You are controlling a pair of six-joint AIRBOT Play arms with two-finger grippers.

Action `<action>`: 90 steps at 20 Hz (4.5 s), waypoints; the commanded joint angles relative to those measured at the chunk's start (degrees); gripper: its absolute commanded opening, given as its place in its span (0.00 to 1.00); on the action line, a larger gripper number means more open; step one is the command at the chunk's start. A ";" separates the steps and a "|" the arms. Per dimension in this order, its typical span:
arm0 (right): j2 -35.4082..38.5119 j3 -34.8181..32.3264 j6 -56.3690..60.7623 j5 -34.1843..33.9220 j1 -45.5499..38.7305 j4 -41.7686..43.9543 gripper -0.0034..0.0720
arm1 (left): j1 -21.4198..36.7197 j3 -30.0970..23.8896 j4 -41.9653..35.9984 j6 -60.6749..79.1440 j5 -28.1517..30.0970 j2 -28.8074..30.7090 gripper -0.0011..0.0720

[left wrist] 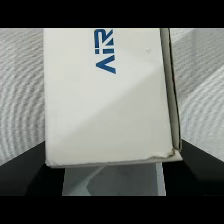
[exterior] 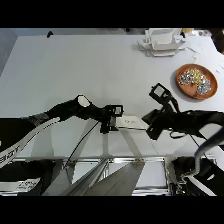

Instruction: Fold the box and place the chain.

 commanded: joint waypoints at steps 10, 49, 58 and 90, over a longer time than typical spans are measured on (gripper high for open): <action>-8.46 -1.55 13.77 19.67 -27.47 -20.59 0.06 | 0.00 0.04 0.02 0.13 0.02 0.04 0.22; -20.98 -1.53 12.92 9.70 -42.10 -9.75 0.07 | 51.60 -3.82 50.53 -91.38 -17.25 30.08 0.23; -20.98 -1.53 12.92 9.70 -42.10 -9.75 0.07 | 51.58 -7.41 51.19 -92.91 -19.52 28.20 0.81; -20.98 -1.53 12.92 9.70 -42.10 -9.75 0.07 | 51.41 -7.41 52.39 -92.72 -30.71 61.05 0.02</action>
